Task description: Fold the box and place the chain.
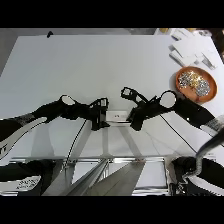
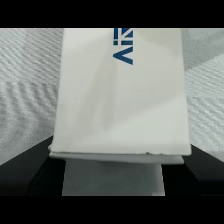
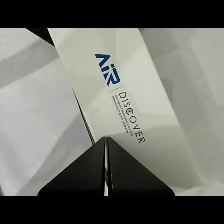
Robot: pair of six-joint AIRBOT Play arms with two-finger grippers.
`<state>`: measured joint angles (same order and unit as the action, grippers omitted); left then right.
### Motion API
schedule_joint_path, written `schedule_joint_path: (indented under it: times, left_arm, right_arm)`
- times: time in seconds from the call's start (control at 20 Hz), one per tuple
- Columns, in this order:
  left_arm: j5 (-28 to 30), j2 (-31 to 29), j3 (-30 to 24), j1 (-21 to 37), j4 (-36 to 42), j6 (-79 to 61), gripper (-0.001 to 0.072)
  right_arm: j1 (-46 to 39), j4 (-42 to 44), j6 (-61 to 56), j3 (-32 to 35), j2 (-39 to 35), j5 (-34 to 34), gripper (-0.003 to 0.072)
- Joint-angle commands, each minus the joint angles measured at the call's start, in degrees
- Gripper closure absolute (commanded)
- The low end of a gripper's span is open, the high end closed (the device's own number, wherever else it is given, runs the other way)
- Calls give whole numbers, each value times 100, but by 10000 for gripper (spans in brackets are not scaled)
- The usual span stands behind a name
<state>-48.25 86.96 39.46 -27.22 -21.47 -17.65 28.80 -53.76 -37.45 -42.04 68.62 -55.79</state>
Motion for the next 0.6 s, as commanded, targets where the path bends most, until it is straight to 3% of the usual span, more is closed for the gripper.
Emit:
schedule_joint_path:
  times: [0.0, 0.2, 0.55]
  left_arm:
    - [2, 0, -2, 0, 2, -9, 603]
    - [2, 0, -2, 0, 2, -9, 603]
    - [0, 0, -2, -2, 2, -9, 603]
  right_arm:
    - [7, 968, 382, -59, -166, 352, 669]
    - [109, 1792, 804, -70, -138, 743, 668]
    - [553, 1974, 925, -70, 210, 1491, 669]
